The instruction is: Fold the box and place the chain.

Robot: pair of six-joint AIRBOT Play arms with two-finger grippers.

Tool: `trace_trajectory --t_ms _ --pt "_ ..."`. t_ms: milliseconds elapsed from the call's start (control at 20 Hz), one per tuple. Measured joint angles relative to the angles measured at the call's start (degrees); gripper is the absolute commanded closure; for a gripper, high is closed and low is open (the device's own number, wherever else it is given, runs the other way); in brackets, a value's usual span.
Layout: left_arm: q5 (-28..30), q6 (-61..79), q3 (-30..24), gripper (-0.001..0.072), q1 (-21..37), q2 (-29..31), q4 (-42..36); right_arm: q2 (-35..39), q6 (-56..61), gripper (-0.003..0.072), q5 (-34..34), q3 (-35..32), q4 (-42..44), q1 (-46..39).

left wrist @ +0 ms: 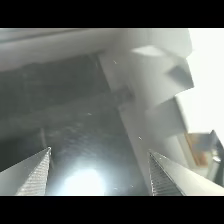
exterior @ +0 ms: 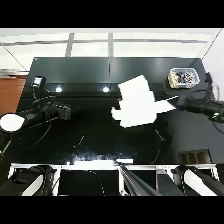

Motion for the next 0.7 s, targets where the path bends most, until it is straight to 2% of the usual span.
trace_trajectory --t_ms 250,450,600,700 --pt "0.2 -0.02 0.15 0.0003 -2.99 -6.12 -6.91 3.28 -1.38 0.0679 -8.15 -5.01 1.46 16.15" --pt "-0.44 1.07 0.66 0.0003 -3.54 -13.53 -14.38 3.96 -2.71 0.0679 -17.07 -7.87 2.16 27.61" --pt "-4.22 2.78 2.54 0.0003 -3.69 -20.87 -18.62 4.09 -3.08 0.0679 -22.77 -8.98 2.89 32.52" --pt "-8.83 4.87 4.68 0.0003 -3.72 -26.58 -21.31 4.13 -3.15 0.0679 -24.87 -9.31 3.23 34.07"
